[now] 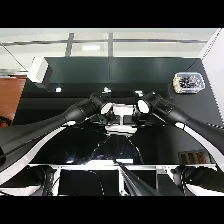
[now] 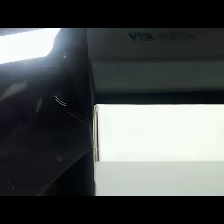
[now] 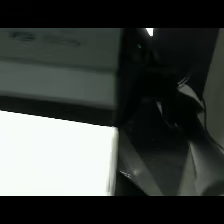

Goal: Fold the box and place the chain.

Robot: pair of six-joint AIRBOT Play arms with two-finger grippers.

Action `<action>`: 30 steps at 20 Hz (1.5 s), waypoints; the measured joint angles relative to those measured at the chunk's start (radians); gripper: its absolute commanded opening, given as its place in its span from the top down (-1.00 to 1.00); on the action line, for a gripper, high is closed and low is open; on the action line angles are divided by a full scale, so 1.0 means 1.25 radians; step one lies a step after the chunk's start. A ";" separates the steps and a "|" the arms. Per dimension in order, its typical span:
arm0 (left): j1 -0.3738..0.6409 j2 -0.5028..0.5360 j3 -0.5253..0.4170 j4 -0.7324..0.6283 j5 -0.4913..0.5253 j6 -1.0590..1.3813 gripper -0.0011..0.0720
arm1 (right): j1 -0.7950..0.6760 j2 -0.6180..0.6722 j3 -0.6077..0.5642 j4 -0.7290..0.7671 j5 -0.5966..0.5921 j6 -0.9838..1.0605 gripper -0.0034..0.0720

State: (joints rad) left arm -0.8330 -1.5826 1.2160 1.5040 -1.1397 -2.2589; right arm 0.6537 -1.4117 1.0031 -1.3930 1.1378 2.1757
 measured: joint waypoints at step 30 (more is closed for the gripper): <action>0.003 0.000 0.000 0.002 0.007 0.004 0.89 | -0.526 0.351 -0.182 -0.474 -0.441 -0.036 -1.00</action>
State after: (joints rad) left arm -0.8288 -1.5826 1.2163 1.5066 -1.1313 -2.2536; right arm -0.0036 -0.9726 0.7753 -1.9850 0.5861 2.1307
